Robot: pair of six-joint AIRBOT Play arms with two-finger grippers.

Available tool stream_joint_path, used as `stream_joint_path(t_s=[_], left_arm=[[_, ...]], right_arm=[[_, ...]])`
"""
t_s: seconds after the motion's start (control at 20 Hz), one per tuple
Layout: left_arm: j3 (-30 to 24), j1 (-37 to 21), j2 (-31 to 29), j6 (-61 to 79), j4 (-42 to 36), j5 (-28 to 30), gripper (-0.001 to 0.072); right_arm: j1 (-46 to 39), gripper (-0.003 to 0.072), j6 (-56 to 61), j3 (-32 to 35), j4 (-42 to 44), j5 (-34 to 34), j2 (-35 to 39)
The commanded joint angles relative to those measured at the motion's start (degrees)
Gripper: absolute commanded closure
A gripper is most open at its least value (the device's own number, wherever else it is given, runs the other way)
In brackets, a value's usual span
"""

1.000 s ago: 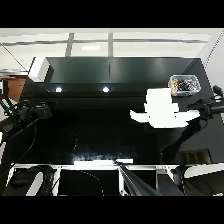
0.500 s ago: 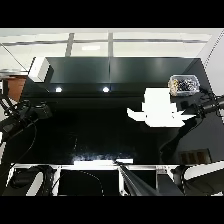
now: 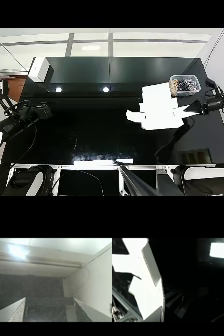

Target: Fold the box and place the chain.

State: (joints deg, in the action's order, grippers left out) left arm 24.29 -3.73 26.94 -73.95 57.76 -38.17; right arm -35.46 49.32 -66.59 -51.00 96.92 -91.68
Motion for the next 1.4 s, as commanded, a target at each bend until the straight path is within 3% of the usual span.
stream_joint_path(t_s=[0.0,0.2,0.4,0.6,0.9,1.05,1.35], left_arm=[[-0.02,0.00,0.00,0.02,0.00,-0.63,0.0011],[-0.02,0.00,0.00,0.02,-0.22,-3.89,0.0012],[-0.02,0.02,0.02,0.02,-0.48,-7.69,0.0012],[-0.02,1.49,1.20,0.28,-3.34,-8.00,0.0012],[0.00,11.54,8.22,0.22,-9.35,-5.55,0.0012],[0.00,12.50,10.86,0.26,-15.04,-4.33,0.0012],[0.00,12.55,16.33,0.42,-14.99,-7.17,0.0014]], right_arm=[[1.75,0.0646,-0.74,3.91,2.58,-2.71,7.56],[6.67,0.0646,-0.37,8.98,3.21,-4.24,14.29],[11.39,0.0646,0.11,21.64,6.23,-14.49,23.47],[19.67,0.0646,0.17,30.05,12.37,-19.08,29.66],[38.32,0.0646,1.44,36.26,12.96,-30.27,33.66],[45.29,0.0646,1.42,41.27,12.94,-41.13,41.03],[54.38,0.0646,1.44,46.56,13.07,-50.97,48.06]])
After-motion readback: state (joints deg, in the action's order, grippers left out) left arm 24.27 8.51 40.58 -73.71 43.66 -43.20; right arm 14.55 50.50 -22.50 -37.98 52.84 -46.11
